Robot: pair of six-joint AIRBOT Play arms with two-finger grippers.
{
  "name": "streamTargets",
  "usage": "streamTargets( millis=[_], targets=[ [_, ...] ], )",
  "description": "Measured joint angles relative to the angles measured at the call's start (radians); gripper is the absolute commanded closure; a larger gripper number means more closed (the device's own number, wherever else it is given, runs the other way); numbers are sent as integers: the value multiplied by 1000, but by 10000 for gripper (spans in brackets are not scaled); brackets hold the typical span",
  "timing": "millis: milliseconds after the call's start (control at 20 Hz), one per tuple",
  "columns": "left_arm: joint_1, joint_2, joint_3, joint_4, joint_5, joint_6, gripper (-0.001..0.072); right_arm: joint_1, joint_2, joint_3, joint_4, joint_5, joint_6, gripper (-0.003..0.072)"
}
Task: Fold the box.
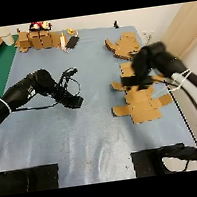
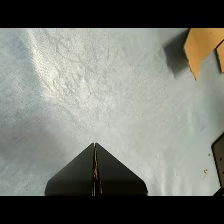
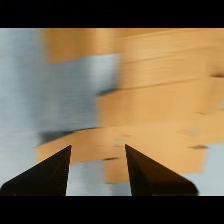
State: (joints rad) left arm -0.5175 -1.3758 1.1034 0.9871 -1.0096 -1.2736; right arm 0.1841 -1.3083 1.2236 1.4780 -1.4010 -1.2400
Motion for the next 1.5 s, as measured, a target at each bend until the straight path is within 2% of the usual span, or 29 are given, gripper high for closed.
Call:
streamTargets(
  millis=[150, 350, 450, 650, 1000, 1450, 1500],
  targets=[
    [0, 0, 0, 0, 23, 0, 698, -200, 0, 28, -87, -87, -54, 181],
    [0, 0, 0, 0, 38, 0, 699, -460, 0, 38, -125, -118, -195, 180],
    [0, 0, 0, 0, 48, 0, 699, -565, -4, 40, -106, -112, -293, 180],
    [0, 0, 0, -14, 61, 0, 698, -702, -34, 41, 27, -78, -489, 180],
    [0, 0, 0, -81, 60, -2, 698, -761, -161, 41, 251, -76, -682, 181],
    [0, 0, 5, -179, 22, 1, 698, -768, -264, 38, 300, -106, -752, 185],
    [0, 0, 6, -186, 17, 3, 698, -767, -267, 32, 306, -111, -760, 233]
  ],
)
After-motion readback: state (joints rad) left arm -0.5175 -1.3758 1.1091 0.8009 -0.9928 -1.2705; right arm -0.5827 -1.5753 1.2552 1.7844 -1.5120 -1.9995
